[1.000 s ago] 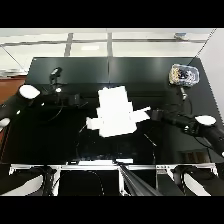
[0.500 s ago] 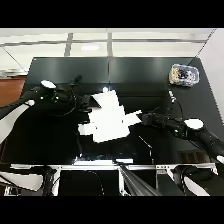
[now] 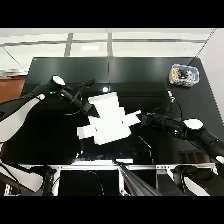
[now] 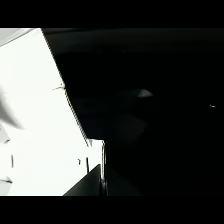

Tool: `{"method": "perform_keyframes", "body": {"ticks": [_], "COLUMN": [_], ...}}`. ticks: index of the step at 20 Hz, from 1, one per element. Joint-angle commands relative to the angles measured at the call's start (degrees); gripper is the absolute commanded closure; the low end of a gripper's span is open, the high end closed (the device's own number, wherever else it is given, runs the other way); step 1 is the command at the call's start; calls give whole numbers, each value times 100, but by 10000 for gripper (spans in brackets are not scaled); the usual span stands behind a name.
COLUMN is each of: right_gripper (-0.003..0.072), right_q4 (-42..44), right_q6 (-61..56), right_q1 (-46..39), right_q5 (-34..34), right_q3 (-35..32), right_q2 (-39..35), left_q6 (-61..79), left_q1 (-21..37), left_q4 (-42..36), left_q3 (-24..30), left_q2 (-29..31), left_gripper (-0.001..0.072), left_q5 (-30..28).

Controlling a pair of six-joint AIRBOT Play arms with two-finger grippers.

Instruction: Fold the box and place the chain.

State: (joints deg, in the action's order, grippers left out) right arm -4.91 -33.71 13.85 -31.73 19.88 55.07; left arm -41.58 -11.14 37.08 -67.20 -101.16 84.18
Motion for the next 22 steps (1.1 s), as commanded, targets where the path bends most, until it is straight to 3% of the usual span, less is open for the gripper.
{"method": "perform_keyframes", "body": {"ticks": [1,3,4,5,8,11,14,16,19,22], "right_gripper": [670,664,388,-33,-29,-29,-29,-29,-28,-29], "right_q4": [-76,-181,-179,-221,-1803,-2710,-2763,-2667,-2669,-2712], "right_q6": [-4,-4,-4,37,59,15,13,20,306,1126], "right_q1": [2,2,-17,-70,-654,-1274,-1670,-1705,-1674,-1530], "right_q5": [9,11,-4,-129,-1384,-2374,-2494,-2485,-2503,-2588], "right_q3": [-2,-2,4,17,601,1368,1757,1794,1794,1790], "right_q2": [-2,-2,-4,-7,-11,-13,-17,-15,-15,-15], "left_q6": [267,267,264,267,-111,11,1060,2131,4083,4697], "left_q1": [-15,-15,-11,-2,-4,-66,-267,-450,-715,-1038], "left_q4": [197,188,190,258,1082,1099,678,332,334,341], "left_q3": [-96,-98,-98,-98,-247,4,1298,2124,2367,2317], "left_q2": [-31,-28,-28,-22,170,962,2280,2852,2942,2883], "left_gripper": [630,656,683,684,688,689,687,683,683,683], "left_q5": [98,96,101,96,94,-356,-2107,-3080,-3067,-3834]}}
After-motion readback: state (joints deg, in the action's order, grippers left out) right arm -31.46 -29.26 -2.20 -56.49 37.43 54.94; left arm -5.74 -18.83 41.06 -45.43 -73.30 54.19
